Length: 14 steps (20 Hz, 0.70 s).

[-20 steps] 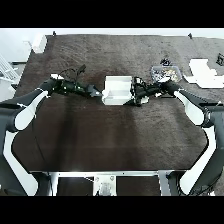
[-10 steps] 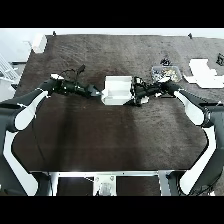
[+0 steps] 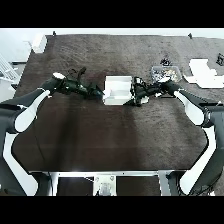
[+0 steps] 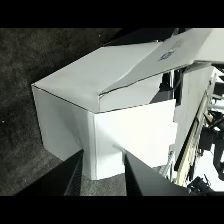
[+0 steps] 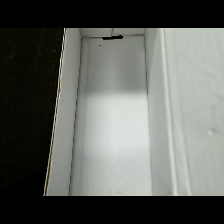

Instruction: Fold the box and place the chain.

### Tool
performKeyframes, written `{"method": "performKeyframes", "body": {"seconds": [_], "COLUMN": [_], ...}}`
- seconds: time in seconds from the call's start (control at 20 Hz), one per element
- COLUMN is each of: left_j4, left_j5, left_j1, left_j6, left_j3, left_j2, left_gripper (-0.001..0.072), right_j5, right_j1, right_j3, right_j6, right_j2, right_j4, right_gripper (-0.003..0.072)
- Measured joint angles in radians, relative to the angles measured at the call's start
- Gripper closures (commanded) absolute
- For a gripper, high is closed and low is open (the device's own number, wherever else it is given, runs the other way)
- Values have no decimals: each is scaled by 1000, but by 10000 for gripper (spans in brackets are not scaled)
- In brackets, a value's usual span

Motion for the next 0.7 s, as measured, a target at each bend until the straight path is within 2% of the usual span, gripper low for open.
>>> {"method": "performKeyframes", "body": {"seconds": [0.7], "left_j4": [306], "left_j5": [109], "left_j1": [-122], "left_j6": [-411], "left_j3": [137], "left_j2": [14], "left_gripper": [396], "right_j5": [-1], "right_j1": [-2], "right_j3": [0], "right_j6": [2], "right_j2": [0], "right_j4": [0], "right_gripper": [104]}}
